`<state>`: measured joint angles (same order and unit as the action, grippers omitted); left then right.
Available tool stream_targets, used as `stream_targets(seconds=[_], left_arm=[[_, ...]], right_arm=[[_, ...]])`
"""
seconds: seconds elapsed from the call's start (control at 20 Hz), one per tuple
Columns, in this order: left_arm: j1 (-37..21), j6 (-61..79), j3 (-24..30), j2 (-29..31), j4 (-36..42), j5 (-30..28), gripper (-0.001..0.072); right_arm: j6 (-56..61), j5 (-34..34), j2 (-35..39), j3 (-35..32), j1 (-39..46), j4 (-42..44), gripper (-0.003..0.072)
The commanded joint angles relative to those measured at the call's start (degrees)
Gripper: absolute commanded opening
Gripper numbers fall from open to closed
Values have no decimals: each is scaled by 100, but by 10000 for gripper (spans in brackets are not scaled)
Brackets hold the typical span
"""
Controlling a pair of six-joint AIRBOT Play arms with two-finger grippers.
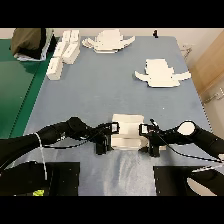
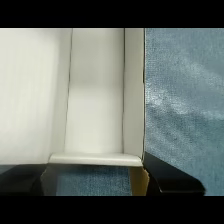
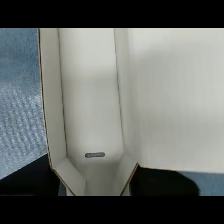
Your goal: Fold the box.
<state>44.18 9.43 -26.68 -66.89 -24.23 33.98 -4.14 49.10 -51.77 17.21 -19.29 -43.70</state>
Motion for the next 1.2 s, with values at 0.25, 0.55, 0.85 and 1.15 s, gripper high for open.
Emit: stream_targets(seconds=[0.25,0.55,0.85,1.15], left_arm=[[2,11,-4,-2,-2,4,512],[2,11,-4,-2,-2,4,512],[2,11,-4,-2,-2,7,512],[2,11,-4,-2,-2,7,512]], right_arm=[[2,-7,0,2,2,2,444],[2,-7,0,4,2,4,444],[7,37,4,4,2,105,446],[111,35,7,9,2,173,673]])
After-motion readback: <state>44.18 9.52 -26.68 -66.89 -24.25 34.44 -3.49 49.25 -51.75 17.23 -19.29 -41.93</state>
